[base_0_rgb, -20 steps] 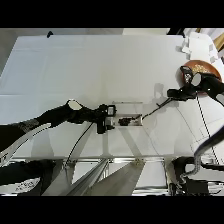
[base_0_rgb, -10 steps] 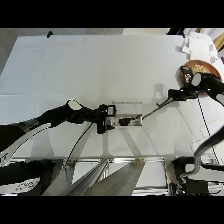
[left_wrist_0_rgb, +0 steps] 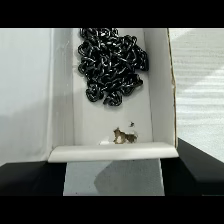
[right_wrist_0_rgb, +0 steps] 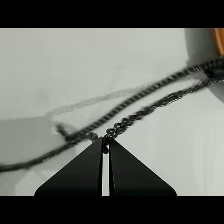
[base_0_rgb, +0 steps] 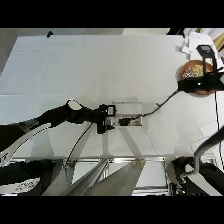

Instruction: Fold the box and place the chain.

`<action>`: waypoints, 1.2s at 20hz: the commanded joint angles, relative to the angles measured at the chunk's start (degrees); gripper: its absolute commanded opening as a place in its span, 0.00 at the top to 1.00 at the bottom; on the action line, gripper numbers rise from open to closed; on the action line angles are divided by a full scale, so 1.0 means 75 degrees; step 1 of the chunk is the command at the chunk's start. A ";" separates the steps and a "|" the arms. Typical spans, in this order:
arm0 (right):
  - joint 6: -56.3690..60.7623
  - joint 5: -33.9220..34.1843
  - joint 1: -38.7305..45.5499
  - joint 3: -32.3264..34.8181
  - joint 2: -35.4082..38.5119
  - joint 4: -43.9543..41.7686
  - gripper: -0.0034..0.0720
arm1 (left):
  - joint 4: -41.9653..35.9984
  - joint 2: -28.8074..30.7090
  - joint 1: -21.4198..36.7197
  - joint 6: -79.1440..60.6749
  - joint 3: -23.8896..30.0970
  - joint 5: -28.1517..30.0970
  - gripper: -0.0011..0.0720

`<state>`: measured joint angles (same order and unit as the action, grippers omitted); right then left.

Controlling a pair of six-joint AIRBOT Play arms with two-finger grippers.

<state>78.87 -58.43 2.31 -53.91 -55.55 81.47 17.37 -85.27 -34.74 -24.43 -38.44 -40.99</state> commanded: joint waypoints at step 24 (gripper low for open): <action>-0.2460 -0.1498 -0.0697 -0.0009 0.2932 -0.8043 0.94 | 0.0003 0.0009 0.0003 0.0000 -0.0006 0.0000 0.62</action>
<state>62.28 -71.59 -2.87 -53.91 -33.43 25.61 17.37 -85.27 -34.74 -24.43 -38.44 -41.01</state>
